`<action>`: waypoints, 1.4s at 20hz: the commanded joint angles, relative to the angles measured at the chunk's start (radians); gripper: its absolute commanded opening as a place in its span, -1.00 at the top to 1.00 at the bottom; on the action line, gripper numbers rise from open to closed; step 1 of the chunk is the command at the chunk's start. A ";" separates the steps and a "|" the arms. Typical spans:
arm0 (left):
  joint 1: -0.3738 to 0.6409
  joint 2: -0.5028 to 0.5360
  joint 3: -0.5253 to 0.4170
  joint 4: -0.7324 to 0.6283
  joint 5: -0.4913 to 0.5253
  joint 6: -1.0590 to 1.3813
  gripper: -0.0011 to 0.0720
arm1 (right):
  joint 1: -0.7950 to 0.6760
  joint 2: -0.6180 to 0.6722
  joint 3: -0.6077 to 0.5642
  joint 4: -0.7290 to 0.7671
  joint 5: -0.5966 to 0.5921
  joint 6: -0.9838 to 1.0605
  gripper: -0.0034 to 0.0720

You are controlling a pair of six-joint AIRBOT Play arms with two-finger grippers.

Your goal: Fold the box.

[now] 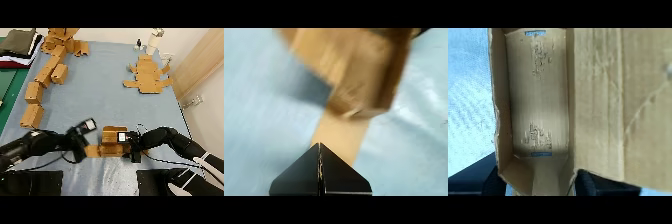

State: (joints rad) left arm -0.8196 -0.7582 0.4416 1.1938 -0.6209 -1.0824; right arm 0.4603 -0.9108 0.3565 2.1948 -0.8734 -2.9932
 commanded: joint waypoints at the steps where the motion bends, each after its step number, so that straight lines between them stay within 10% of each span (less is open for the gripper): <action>1: 0.151 0.145 -0.008 0.427 -0.270 -0.814 0.95 | 0.001 0.000 0.001 0.000 0.000 0.000 -0.42; 4: 0.338 0.164 -0.077 0.156 -0.372 -0.709 0.95 | 0.001 0.000 0.001 0.000 0.000 0.000 -0.42; 9: 0.484 0.099 -0.203 -0.338 -0.256 -0.350 0.95 | 0.001 0.000 0.001 0.000 0.000 0.000 -0.42; 28: 0.225 -0.237 -0.158 -1.011 -0.033 0.132 0.95 | 0.001 0.000 0.001 0.000 0.000 0.000 -0.42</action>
